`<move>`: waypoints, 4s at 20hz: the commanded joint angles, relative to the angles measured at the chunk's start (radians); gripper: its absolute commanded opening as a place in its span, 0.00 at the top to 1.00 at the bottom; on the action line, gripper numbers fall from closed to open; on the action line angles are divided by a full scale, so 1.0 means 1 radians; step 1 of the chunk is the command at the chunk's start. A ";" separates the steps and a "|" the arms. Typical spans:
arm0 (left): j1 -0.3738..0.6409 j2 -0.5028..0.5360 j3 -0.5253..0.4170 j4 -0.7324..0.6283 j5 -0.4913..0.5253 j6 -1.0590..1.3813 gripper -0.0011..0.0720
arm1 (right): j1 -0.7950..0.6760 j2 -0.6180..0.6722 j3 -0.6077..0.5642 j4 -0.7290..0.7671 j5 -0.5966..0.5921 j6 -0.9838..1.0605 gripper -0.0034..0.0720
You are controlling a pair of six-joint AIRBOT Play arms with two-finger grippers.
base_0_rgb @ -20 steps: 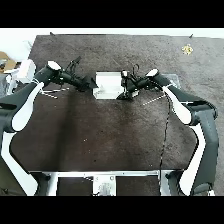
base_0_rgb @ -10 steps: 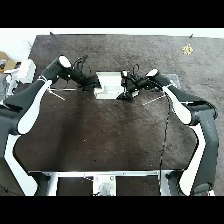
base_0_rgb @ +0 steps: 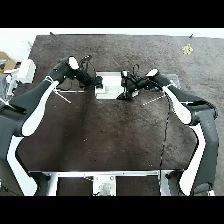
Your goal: Fold the box and place the chain.
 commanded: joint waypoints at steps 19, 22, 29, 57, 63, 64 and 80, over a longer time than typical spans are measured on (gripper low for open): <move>-0.151 -0.135 0.227 0.505 -0.163 -0.376 0.32 | 0.001 0.000 0.000 0.000 0.000 0.000 0.37; -0.155 -0.146 0.227 0.535 -0.172 -0.405 0.32 | 0.001 0.000 0.000 0.000 0.000 0.000 0.37; -0.168 -0.181 0.227 0.543 -0.163 -0.451 0.35 | 0.001 0.000 0.000 0.000 0.000 0.000 0.37; -0.175 -0.126 0.229 0.513 -0.151 -0.394 0.54 | 0.001 0.000 0.000 0.000 0.000 0.000 0.37; -0.175 -0.064 0.257 0.529 -0.202 -0.259 0.54 | 0.001 0.000 0.000 0.000 0.000 0.000 0.37; -0.175 -0.049 0.257 0.545 -0.204 -0.238 0.54 | 0.001 0.000 0.000 0.000 0.000 0.000 0.37; 0.045 0.043 0.257 0.100 -0.073 0.711 0.30 | 0.001 0.000 0.000 0.000 0.000 0.000 0.37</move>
